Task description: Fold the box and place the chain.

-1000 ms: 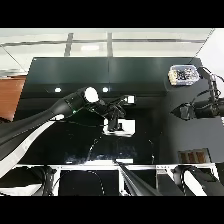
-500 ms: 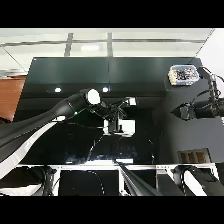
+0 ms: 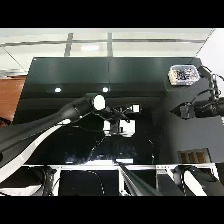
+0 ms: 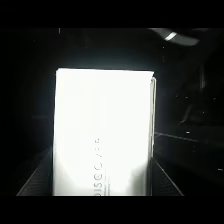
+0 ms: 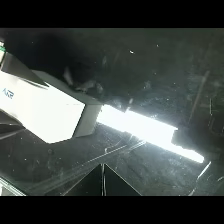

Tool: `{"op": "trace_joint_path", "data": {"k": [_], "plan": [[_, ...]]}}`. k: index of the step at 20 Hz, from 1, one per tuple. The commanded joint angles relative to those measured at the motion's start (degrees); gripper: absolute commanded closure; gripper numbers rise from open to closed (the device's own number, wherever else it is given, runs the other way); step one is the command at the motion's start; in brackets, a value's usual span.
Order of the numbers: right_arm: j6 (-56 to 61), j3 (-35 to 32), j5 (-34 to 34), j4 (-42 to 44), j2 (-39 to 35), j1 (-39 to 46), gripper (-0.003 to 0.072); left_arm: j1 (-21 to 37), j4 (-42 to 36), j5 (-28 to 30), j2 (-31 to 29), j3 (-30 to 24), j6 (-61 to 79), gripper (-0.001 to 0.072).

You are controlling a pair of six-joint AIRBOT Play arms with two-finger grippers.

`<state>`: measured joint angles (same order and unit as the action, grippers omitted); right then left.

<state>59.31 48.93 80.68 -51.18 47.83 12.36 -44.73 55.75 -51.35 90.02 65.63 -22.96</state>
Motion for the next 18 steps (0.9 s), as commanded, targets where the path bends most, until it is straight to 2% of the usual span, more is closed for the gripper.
{"op": "trace_joint_path", "data": {"k": [1, 4, 5, 7, 8, 10, 12, 15, 18], "plan": [[0.0, 0.0, -0.2, 0.0, 0.0, 0.0, 0.0669, -1.0, 3.6, 2.9, 0.7, 0.0, 0.0, -0.0004], [0.0, 0.0, -0.3, 0.0, 0.0, 0.0, 0.0669, -0.7, 4.5, 2.6, 1.4, -0.2, -5.8, 0.0007], [0.0, 0.0, -0.3, 0.0, 0.0, 0.0, 0.0669, -0.7, 5.9, 1.9, 1.3, -0.2, -8.7, 0.0059], [0.0, 0.0, -0.3, 0.1, 0.0, 0.0, 0.0669, -0.6, 11.3, -0.2, 0.7, 0.1, -15.6, 0.0354], [0.1, 0.0, -0.1, 0.2, 0.0, 0.0, 0.0669, 0.0, 14.4, -0.6, -0.1, 0.1, -19.3, 0.0421], [0.4, 0.0, 0.0, 0.2, 0.0, 0.0, 0.0669, 3.3, 19.9, -1.6, -2.3, 0.1, -25.1, 0.0424], [0.5, 0.0, -0.2, 0.7, 0.0, 0.0, 0.0669, 10.3, 26.9, -1.9, -4.3, 0.1, -29.0, 0.0422], [0.4, 0.0, -1.9, 3.2, 0.0, 0.0, 0.0669, 25.8, 38.7, -1.6, -4.7, 1.7, -37.9, 0.0422], [0.5, 0.0, -4.8, 5.8, 0.0, 0.0, 0.0669, 42.1, 39.3, 1.9, -2.6, 7.2, -47.7, 0.0419]]}}
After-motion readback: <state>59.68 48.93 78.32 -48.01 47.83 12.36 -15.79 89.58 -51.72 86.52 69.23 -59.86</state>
